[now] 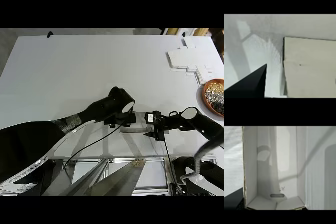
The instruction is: Fold the box and place the chain.
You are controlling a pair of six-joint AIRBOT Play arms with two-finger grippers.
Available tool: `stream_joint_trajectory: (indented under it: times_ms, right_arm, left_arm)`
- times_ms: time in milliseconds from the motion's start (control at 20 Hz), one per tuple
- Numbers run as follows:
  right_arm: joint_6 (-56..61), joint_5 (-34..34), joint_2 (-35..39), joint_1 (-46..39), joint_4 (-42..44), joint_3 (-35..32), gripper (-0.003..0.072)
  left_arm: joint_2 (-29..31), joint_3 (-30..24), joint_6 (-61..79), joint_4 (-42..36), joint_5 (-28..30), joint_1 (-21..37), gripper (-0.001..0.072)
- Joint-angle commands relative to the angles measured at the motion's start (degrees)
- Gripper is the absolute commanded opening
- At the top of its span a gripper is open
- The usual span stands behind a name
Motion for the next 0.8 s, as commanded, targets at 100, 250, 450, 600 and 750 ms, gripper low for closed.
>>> stream_joint_trajectory:
  times_ms: [100,250,450,600,750]
  right_arm:
    - [0.0,0.0,0.0,0.0,0.0,0.0,0.0573]
    - [0.0,0.0,0.0,0.0,0.0,0.1,0.0573]
    - [0.0,0.0,0.0,0.0,0.0,0.0,0.0573]
    - [0.0,0.0,0.0,0.0,0.0,0.1,0.0573]
    - [0.0,0.0,0.0,0.0,0.0,0.0,0.0573]
  left_arm:
    - [7.9,0.0,18.3,-1.5,-1.5,3.7,0.0392]
    - [13.1,-2.2,31.8,-4.3,-2.2,7.0,0.0392]
    - [22.3,-14.3,62.8,-10.9,2.9,13.5,0.0452]
    - [28.7,-28.1,104.5,-24.1,12.5,19.2,0.0493]
    - [30.1,-39.5,145.3,-32.9,21.0,23.2,0.0493]
